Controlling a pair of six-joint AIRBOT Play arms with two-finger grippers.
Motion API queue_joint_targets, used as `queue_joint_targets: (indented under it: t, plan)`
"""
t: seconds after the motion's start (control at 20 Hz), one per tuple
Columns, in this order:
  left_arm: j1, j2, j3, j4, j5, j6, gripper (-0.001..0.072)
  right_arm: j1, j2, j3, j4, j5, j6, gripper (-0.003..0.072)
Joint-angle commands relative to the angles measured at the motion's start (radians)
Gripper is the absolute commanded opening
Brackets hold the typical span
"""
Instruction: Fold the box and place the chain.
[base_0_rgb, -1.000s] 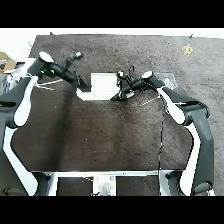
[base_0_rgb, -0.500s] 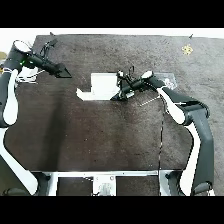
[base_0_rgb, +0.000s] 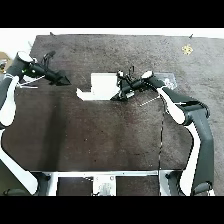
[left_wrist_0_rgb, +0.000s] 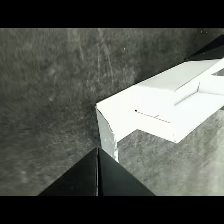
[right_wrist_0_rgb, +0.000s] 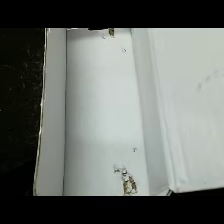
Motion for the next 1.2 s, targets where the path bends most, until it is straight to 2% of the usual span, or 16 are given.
queue_joint_targets:
  t: [0.0, 0.1, 0.25, 0.55, 0.9, 1.15]
  plan:
    - [0.0, 0.066, -0.201, -0.067, 0.095, 0.075, 0.0002, 0.0, -0.001, 0.0, 0.0, 0.0, 0.0, 0.0438]
    - [0.0, 0.085, -0.288, -0.089, 0.107, 0.096, 0.0002, 0.0, -0.001, 0.0, 0.0, 0.0, 0.0, 0.0438]
    - [-0.013, 0.083, -0.354, -0.144, 0.138, 0.114, 0.0002, 0.0, -0.001, 0.0, 0.0, 0.0, 0.0, 0.0439]
    - [-0.056, 0.081, -0.36, -0.151, 0.167, 0.113, 0.0004, 0.0, -0.001, 0.0, 0.0, 0.001, 0.0, 0.0438]
    - [-0.056, 0.077, -0.36, -0.156, 0.196, 0.093, 0.0005, 0.0, -0.001, 0.0, 0.0, 0.0, 0.0, 0.0438]
    - [-0.056, 0.074, -0.414, -0.216, 0.222, 0.108, 0.0006, 0.0, -0.001, 0.0, 0.0, 0.0, 0.0, 0.0439]
